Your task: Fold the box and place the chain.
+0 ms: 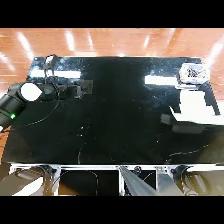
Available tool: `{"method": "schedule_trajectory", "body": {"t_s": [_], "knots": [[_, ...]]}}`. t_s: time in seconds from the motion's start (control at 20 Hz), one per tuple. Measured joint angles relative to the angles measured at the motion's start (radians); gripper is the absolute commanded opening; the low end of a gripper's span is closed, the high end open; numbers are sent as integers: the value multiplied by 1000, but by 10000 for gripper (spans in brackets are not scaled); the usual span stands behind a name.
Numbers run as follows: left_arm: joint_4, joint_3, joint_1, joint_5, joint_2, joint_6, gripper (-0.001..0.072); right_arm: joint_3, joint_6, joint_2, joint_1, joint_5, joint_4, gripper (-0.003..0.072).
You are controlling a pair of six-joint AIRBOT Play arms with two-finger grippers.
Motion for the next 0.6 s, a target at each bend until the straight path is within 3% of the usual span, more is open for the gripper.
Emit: {"method": "schedule_trajectory", "body": {"t_s": [0.35, 0.6], "knots": [[-40, 0, 0, -11, -19, 0, 622, 0, -35, 42, 49, 69, 103, 34], [-53, 0, 0, -23, -20, 0, 622, -73, -38, 139, 185, 97, 192, 35]]}}
